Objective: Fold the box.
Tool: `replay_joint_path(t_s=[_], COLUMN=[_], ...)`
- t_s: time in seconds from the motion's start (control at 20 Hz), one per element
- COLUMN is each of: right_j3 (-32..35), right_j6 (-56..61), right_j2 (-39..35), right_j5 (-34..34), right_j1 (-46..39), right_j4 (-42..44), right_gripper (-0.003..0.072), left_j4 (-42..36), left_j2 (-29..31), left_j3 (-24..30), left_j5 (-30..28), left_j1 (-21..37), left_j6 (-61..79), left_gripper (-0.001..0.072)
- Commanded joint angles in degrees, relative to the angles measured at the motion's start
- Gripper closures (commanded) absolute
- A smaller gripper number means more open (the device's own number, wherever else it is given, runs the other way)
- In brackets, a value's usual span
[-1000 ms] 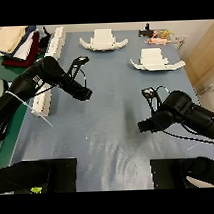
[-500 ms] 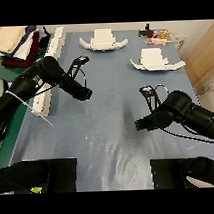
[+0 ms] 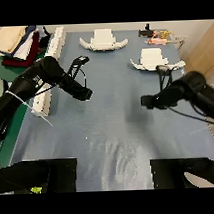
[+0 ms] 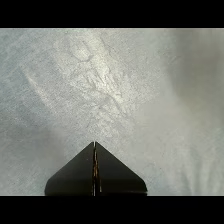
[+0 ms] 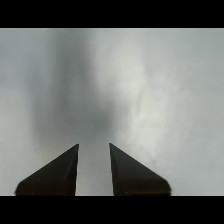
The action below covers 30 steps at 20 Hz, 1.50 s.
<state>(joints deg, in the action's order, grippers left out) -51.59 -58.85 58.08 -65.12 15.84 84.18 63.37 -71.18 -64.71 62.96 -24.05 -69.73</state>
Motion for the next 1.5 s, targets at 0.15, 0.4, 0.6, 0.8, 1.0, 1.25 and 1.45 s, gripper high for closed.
replay_joint_path(t_s=[0.15,0.4,0.6,0.8,1.0,1.25,1.45], right_j3=[-20.61,-37.55,-48.48,-54.12,-55.91,-58.42,-60.72], right_j6=[-18.43,-25.24,-25.22,-25.24,-24.72,-23.23,-24.13], right_j2=[16.11,32.79,41.66,47.34,50.51,55.23,59.45], right_j5=[0.66,0.7,1.64,2.73,9.73,14.84,17.99], right_j1=[-26.27,-37.42,-41.57,-43.45,-45.4,-47.21,-47.28], right_j4=[6.6,15.89,19.32,19.8,19.8,19.91,24.72], right_gripper=[0.0376,0.0238,0.022,0.0219,0.022,0.022,0.0247], left_j4=[0.0,0.02,0.0,0.02,0.0,-0.04,-0.13], left_j2=[-0.02,-0.02,-0.02,-0.02,-0.02,-0.02,-0.02], left_j3=[-0.07,-0.07,-0.07,-0.07,-0.07,-0.07,-0.07], left_j5=[0.0,0.0,0.0,0.0,0.0,0.0,0.0], left_j1=[-0.02,-0.02,-0.02,-0.02,-0.02,-0.02,-0.02], left_j6=[0.0,0.0,0.0,0.0,0.0,0.0,0.0], left_gripper=[0.0694,0.0694,0.0694,0.0694,0.0694,0.0694,0.0694])
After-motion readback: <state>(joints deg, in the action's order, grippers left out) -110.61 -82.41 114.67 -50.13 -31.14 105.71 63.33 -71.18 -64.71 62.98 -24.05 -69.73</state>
